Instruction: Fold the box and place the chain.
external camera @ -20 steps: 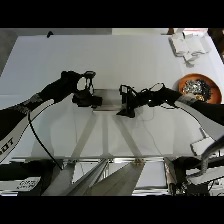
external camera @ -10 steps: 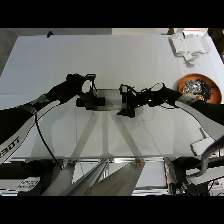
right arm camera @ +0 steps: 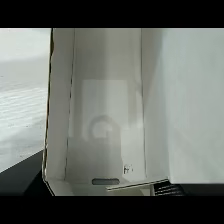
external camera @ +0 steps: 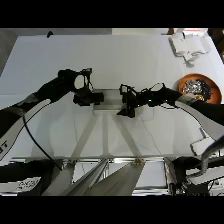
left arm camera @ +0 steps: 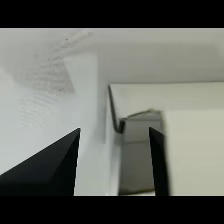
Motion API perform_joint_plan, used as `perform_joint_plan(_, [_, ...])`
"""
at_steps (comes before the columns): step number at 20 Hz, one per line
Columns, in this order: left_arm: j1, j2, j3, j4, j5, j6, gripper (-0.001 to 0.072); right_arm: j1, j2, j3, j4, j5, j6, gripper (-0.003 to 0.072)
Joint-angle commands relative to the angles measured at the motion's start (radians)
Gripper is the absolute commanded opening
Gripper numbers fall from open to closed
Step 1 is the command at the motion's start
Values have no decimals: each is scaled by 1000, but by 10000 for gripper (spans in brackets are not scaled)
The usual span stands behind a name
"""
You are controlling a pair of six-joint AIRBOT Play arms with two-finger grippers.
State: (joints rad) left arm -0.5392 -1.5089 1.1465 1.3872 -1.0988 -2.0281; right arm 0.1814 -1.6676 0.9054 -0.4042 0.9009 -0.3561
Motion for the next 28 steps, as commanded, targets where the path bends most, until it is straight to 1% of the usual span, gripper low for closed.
perform_joint_plan(1, [57, 110, 1, -39, -20, 98, 476, 0, 1, 1, 0, 1, 0, 558])
perform_joint_plan(3, [93, 181, 0, -62, -43, 233, 476, 0, 1, 1, 1, 1, 0, 558])
perform_joint_plan(5, [139, 234, 0, -111, -97, 485, 475, 0, 1, 1, 0, 1, 0, 558])
perform_joint_plan(6, [166, 252, -1, -137, -134, 658, 475, 0, 1, 1, 0, 1, 0, 558])
perform_joint_plan(8, [214, 268, -8, -165, -192, 996, 475, 0, 1, 1, 0, 1, 0, 558])
perform_joint_plan(9, [242, 267, -21, -195, -202, 1131, 475, 0, 1, 1, 0, 1, 0, 558])
perform_joint_plan(11, [293, 265, -76, -285, -196, 1394, 479, 0, 1, 1, 0, 1, 0, 558])
perform_joint_plan(13, [320, 264, -168, -365, -145, 1603, 528, 0, 1, 1, 0, 1, 0, 558])
perform_joint_plan(14, [326, 264, -218, -388, -100, 1701, 594, 0, 1, 1, 0, 1, 0, 558])
perform_joint_plan(15, [329, 264, -258, -412, -51, 1798, 698, 0, 1, 1, 0, 1, 0, 558])
perform_joint_plan(16, [329, 264, -291, -437, 0, 1892, 696, 0, 1, 1, 0, 1, 0, 558])
perform_joint_plan(17, [329, 259, -311, -463, 30, 1975, 696, 0, 1, 1, 0, 1, 0, 558])
perform_joint_plan(18, [329, 245, -320, -492, 38, 2063, 696, 0, 1, 1, 0, 1, 0, 558])
perform_joint_plan(19, [329, 223, -320, -522, 37, 2112, 696, 0, 1, 1, 0, 1, 0, 558])
perform_joint_plan(21, [343, 161, -320, -609, 29, 2123, 697, 0, 1, 1, 0, 1, 0, 558])
perform_joint_plan(23, [360, 104, -320, -640, 15, 2189, 697, 0, 1, 1, 0, 1, 0, 558])
perform_joint_plan(26, [381, 74, -319, -657, 11, 2330, 698, 0, 1, 1, 0, 1, 0, 558])
perform_joint_plan(28, [412, 69, -317, -722, 8, 2380, 699, 0, 1, 1, 0, 1, 0, 558])
